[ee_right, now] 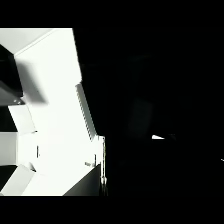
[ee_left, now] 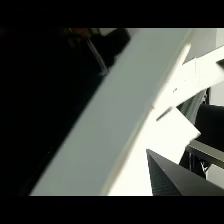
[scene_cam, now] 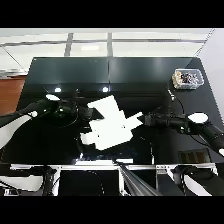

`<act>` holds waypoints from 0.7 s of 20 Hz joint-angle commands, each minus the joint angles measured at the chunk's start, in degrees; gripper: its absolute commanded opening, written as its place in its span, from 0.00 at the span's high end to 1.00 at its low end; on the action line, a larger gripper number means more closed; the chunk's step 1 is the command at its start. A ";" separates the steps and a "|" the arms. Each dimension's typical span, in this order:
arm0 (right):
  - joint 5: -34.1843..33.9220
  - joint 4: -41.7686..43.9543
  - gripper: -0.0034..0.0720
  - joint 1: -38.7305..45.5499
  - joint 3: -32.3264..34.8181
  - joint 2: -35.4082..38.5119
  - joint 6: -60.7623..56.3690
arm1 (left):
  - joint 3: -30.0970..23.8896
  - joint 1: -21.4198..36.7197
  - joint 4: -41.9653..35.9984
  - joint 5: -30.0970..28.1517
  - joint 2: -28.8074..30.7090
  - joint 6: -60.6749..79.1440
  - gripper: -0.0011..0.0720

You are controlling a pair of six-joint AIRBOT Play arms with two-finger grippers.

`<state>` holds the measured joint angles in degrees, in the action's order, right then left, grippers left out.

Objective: Fold the box and place the chain.

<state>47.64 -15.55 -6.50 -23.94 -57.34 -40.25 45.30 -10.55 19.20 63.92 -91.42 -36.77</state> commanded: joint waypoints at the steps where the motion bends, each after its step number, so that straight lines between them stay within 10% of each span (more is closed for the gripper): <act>1: 1.60 -0.11 0.93 -0.04 0.02 0.04 0.00 | 1.31 -0.44 0.70 4.20 -0.39 4.20 0.06; 6: -0.44 -0.11 0.93 -0.02 0.02 0.04 0.00 | 2.75 -1.44 11.47 13.51 -0.39 4.15 0.23; 10: -0.31 -0.11 0.93 -0.04 0.02 0.04 0.00 | 2.82 -1.42 11.72 13.22 -0.39 4.20 0.51; 14: -0.26 -0.07 0.93 -0.02 0.02 0.04 0.00 | 2.82 -1.92 11.80 11.58 -0.37 3.61 0.59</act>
<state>47.44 -15.66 -6.50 -23.92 -57.34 -40.23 48.05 -12.16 30.30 76.14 -91.77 -32.77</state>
